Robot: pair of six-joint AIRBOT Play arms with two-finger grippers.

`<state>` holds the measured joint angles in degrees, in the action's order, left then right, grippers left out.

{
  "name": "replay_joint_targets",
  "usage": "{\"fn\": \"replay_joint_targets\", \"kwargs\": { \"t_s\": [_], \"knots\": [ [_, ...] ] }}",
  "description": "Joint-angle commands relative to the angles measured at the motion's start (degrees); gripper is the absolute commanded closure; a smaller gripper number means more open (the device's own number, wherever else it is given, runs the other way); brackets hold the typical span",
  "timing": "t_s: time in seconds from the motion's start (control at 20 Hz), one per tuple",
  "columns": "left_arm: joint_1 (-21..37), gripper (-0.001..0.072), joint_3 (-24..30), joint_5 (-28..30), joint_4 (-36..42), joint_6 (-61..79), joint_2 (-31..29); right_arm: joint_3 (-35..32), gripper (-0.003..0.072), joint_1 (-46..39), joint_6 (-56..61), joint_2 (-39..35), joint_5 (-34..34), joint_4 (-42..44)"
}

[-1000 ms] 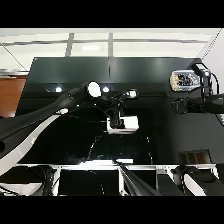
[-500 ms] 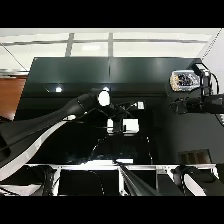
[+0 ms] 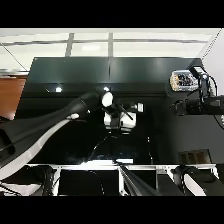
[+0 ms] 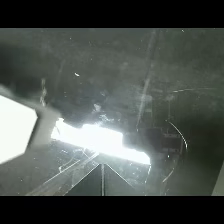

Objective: Fold the box and place the chain.

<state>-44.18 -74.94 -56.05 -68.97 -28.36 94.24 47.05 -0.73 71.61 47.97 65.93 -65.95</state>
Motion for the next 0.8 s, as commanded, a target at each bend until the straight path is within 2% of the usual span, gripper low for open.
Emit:
{"fn": "replay_joint_targets", "kwargs": {
  "t_s": [0.0, 0.2, 0.35, 0.5, 0.6, 0.75],
  "knots": [
    [7.5, 0.0423, -2.9, -3.3, -2.1, -5.2, -2.2, -0.1, 0.0661, 0.0, 0.3, 0.0, -0.1, -0.5],
    [26.1, 0.0423, -6.1, -5.7, -10.7, -19.1, -3.5, -0.1, 0.0661, 0.0, 0.3, 0.0, -0.5, -0.3],
    [43.1, 0.0423, -8.6, -4.2, -11.6, -28.0, -2.8, -0.1, 0.0660, 0.0, 0.3, 0.0, -2.1, -0.5],
    [57.7, 0.0422, -12.1, -1.8, -11.2, -37.3, 0.5, -0.1, 0.0660, 0.0, 0.3, 0.0, -3.9, -0.2],
    [63.6, 0.0421, -15.8, 0.1, -9.8, -37.7, 4.1, -0.1, 0.0660, 0.0, 1.3, 0.0, -3.7, -0.1],
    [66.0, 0.0420, -25.7, 1.1, -9.8, -38.1, 12.3, -0.1, 0.0660, 0.0, 2.0, 0.0, -3.7, 0.6]
  ]
}}
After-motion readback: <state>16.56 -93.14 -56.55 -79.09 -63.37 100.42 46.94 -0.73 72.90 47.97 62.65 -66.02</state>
